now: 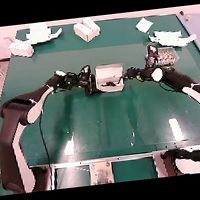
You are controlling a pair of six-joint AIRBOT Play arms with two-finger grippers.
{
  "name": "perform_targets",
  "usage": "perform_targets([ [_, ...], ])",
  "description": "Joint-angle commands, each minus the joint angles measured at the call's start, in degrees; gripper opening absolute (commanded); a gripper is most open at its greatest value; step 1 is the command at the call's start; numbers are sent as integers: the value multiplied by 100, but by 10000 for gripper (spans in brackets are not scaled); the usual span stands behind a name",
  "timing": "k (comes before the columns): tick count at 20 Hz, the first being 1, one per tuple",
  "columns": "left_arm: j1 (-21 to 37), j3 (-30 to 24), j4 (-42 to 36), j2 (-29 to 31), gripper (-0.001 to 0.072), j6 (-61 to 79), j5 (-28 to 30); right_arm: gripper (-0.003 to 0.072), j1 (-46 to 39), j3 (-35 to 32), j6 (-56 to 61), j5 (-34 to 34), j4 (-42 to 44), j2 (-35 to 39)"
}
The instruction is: Fold the box and place the chain.
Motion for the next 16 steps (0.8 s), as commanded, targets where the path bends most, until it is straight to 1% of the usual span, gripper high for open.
perform_targets([
  [1,4,4,0,0,398,2,0,556,35,17,87,-286,555,-348],
  [6,4,4,0,0,398,2,-2,556,133,308,87,-297,629,-826],
  [8,4,4,0,0,398,0,-4,538,157,470,90,-304,651,-990],
  [9,4,4,0,0,397,2,-2,458,166,544,90,-302,651,-1064],
  [10,4,4,0,0,398,2,-2,346,184,586,87,-302,649,-1119],
  [11,4,4,0,0,398,2,-4,306,190,595,87,-308,647,-1167],
  [12,4,4,0,0,398,2,-4,210,188,592,81,-306,634,-1202],
  [13,4,4,0,0,398,2,-2,36,175,588,-9,-308,623,-1213],
  [14,4,4,0,0,398,2,-2,7,153,586,-68,-332,625,-1213],
  [16,4,4,0,0,398,2,-2,6,111,586,-92,-417,619,-1180],
])
